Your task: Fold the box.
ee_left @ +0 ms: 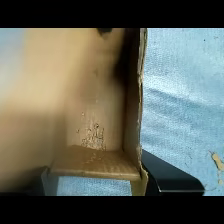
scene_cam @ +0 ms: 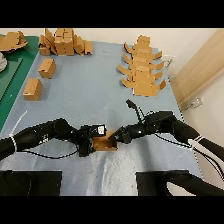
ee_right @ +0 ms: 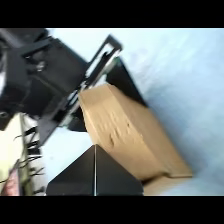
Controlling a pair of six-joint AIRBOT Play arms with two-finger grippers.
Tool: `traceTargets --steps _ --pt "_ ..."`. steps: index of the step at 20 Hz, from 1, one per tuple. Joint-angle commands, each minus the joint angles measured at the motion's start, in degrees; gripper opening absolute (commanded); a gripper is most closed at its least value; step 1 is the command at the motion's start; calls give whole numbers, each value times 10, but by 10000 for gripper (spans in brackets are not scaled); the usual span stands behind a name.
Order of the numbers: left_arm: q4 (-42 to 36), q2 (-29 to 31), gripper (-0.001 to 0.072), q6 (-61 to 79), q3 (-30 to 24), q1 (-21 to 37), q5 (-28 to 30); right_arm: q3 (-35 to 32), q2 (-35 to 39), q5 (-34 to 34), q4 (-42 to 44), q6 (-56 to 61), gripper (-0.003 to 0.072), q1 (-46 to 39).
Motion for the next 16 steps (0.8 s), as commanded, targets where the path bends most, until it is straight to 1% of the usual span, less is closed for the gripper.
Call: traceTargets --steps 1,3,6,7,9,10,11,13,14,16 --pt "0 0 451 0 0 0 0 -6 17 32 -3 -8 4 1" --pt "0 0 451 0 0 0 -1 -6 48 6 2 0 4 19" --pt "0 0 452 0 0 0 0 -6 133 0 -26 75 3 37" --pt "0 0 451 0 0 0 0 -6 165 5 -53 109 3 34" --pt "0 0 451 0 0 0 0 -6 230 34 -152 207 4 23" --pt "0 0 451 0 0 0 0 -6 257 67 -214 260 3 14" --pt "0 0 451 0 0 0 0 -6 270 103 -258 292 3 1" --pt "0 0 451 0 0 0 0 -5 255 159 -276 294 2 -39" --pt "0 0 451 0 0 0 0 1 226 177 -274 294 1 -65" --pt "0 0 451 0 0 0 0 32 138 169 -263 286 1 -110"
